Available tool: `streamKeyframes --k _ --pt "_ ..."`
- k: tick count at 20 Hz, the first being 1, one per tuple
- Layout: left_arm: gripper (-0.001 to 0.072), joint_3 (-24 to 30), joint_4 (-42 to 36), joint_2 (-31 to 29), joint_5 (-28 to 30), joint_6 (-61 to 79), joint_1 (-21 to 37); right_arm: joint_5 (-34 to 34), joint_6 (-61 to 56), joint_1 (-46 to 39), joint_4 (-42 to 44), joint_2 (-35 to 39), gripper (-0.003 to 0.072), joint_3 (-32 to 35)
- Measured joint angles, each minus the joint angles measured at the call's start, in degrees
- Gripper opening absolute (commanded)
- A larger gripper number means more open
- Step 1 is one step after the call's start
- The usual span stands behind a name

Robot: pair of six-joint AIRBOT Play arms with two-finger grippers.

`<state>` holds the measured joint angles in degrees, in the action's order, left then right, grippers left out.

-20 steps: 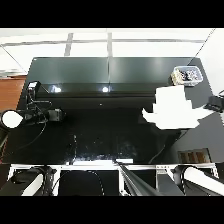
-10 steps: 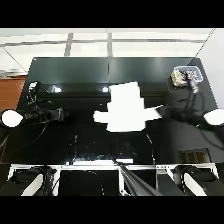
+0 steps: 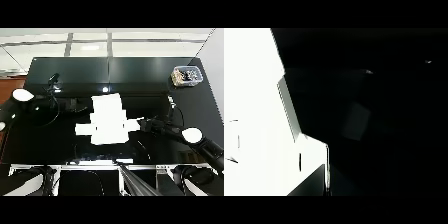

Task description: Fold the box and place the chain.

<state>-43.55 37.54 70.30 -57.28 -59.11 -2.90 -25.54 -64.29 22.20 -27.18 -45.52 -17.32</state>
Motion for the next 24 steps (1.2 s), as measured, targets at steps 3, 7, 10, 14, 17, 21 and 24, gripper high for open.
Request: streamKeyframes --k 3,7,10,14,17,21,24 --pt "0.0683 -3.7 -2.9 7.6 -2.4 2.9 -1.2 0.3 0.0 0.7 0.3 0.0 0.0014 0.2" --pt "0.068 -7.6 -4.9 15.6 -6.7 7.5 -4.4 0.3 0.0 1.0 0.5 0.0 0.0014 0.3" --pt "0.0479 -10.7 -5.8 20.7 -13.0 14.3 -6.8 0.1 0.0 1.1 0.5 0.0 0.0014 0.3" --pt "0.0259 -14.2 -2.4 25.4 -20.5 21.4 -8.4 -0.2 0.1 1.1 0.5 0.0 0.0015 0.3" --pt "0.0031 -15.2 -1.3 27.2 -23.4 26.1 -8.7 -0.5 0.1 1.1 0.5 0.0 0.0024 0.3" --pt "0.0024 -15.6 -0.7 28.3 -24.7 29.2 -8.2 -1.8 0.1 0.7 0.3 0.0 0.0717 0.0" --pt "0.002 -16.0 -0.2 27.8 -25.5 29.8 -7.9 -8.3 0.4 -2.5 -5.4 0.1 0.0716 -3.7"
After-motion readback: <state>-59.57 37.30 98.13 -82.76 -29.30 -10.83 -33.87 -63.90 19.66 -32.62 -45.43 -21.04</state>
